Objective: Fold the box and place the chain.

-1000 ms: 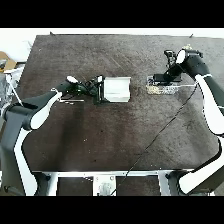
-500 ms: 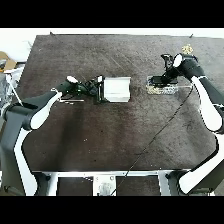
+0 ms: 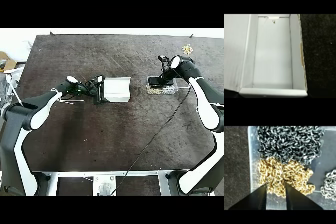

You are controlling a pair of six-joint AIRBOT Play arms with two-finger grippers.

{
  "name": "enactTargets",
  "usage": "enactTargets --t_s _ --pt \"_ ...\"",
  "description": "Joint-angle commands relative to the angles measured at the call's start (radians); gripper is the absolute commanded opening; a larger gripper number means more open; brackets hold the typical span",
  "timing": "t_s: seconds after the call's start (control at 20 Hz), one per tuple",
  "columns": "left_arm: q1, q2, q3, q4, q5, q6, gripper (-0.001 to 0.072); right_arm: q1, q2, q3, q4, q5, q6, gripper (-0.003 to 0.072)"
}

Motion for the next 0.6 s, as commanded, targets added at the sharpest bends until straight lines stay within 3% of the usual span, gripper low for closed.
enactTargets --t_s 0.0,0.05,0.15,0.2,0.55 --pt "0.000 0.000 0.000 0.000 0.000 0.000 0.0269 0.002 -0.007 0.000 -0.004 -0.006 -0.003 0.0246" --pt "0.000 0.000 0.000 0.000 0.000 0.000 0.0269 0.002 -0.007 0.000 -0.012 -0.006 -0.003 0.0118" --pt "0.000 0.000 0.000 0.000 0.000 0.000 0.0269 0.002 -0.004 0.000 -0.014 0.001 -0.003 0.0074" --pt "0.000 0.000 0.000 0.000 0.000 0.000 0.0269 0.002 0.002 0.000 -0.015 0.003 -0.003 0.0004" --pt "0.000 0.000 0.000 0.000 0.000 0.000 0.0269 0.016 0.145 0.000 -0.027 0.002 -0.013 0.0001"
